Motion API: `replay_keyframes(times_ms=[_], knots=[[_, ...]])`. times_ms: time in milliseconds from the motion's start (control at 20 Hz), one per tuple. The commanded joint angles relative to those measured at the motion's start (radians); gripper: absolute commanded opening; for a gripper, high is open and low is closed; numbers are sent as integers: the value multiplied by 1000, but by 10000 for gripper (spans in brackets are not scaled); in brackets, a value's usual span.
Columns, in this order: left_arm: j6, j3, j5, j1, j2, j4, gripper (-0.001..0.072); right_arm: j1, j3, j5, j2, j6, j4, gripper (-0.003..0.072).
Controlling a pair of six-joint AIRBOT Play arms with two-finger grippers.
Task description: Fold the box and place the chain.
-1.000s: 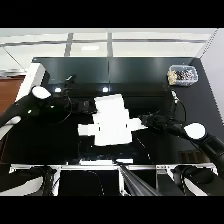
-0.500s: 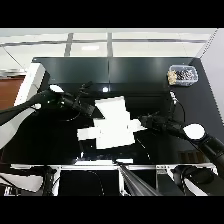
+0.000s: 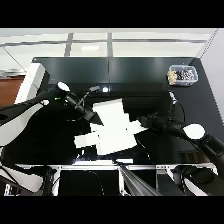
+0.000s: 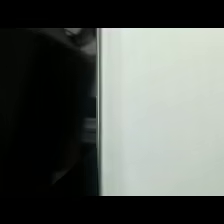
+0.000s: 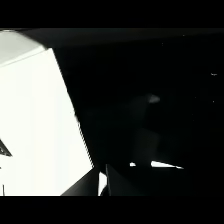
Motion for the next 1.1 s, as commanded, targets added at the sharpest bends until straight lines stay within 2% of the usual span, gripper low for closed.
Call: replay_keyframes(times_ms=[0, 50, 150, 250, 300, 400, 500, 600, 750, 900, 1050], knots=[[14, 35, -44, -10, 3, 32, 24, -9, 39, 77, 1, -19, -47, 477], [11, 42, -43, -6, 18, 34, 23, -26, 79, 150, 1, -19, -115, 692], [9, 40, -30, -5, 78, 40, 21, -79, 179, 311, 1, -19, -279, 693], [22, -6, -15, -14, 188, 4, 21, -124, 274, 433, 1, -20, -416, 693], [71, -56, 37, -22, 262, -27, 21, -137, 307, 459, 1, -22, -468, 694], [179, -179, 231, -49, 409, -10, 23, -140, 329, 445, 1, -67, -528, 693], [325, -267, 375, -76, 468, 72, 26, -140, 330, 389, 1, -98, -552, 693], [359, -288, 436, -101, 444, 160, 26, -140, 330, 341, 1, -96, -553, 693], [378, -287, 543, -142, 380, 181, 25, -135, 329, 353, 1, -121, -455, 694], [563, -282, 594, -186, 337, 159, 26, -101, 317, 403, 1, -317, -455, 693], [573, -282, 651, -188, 311, 160, 26, -61, 259, 377, 0, -494, -460, 694]])
